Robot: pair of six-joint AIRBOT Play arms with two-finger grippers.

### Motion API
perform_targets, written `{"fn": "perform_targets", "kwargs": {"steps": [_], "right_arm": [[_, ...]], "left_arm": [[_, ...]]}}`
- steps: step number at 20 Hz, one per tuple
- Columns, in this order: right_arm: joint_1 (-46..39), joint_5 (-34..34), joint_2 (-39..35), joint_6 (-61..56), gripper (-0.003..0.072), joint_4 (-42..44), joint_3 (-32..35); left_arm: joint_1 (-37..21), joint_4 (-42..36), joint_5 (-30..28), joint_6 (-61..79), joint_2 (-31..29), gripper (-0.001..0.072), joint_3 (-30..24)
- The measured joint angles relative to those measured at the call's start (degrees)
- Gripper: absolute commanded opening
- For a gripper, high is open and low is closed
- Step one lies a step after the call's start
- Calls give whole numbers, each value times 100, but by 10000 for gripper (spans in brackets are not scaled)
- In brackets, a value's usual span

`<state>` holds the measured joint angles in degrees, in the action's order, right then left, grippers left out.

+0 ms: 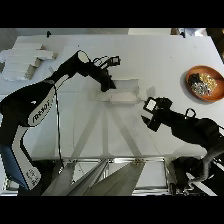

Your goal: Fold the box and place the chain.

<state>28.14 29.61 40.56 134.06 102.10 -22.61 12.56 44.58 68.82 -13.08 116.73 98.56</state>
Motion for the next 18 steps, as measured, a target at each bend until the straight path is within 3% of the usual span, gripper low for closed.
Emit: {"fn": "perform_targets", "kwargs": {"steps": [9,18], "right_arm": [[-341,-1425,1471,1335,691,918,-26],[-275,-1930,1770,575,691,1198,-476]], "left_arm": [[0,0,0,0,0,16,0],[0,0,0,0,0,16,0]]}}
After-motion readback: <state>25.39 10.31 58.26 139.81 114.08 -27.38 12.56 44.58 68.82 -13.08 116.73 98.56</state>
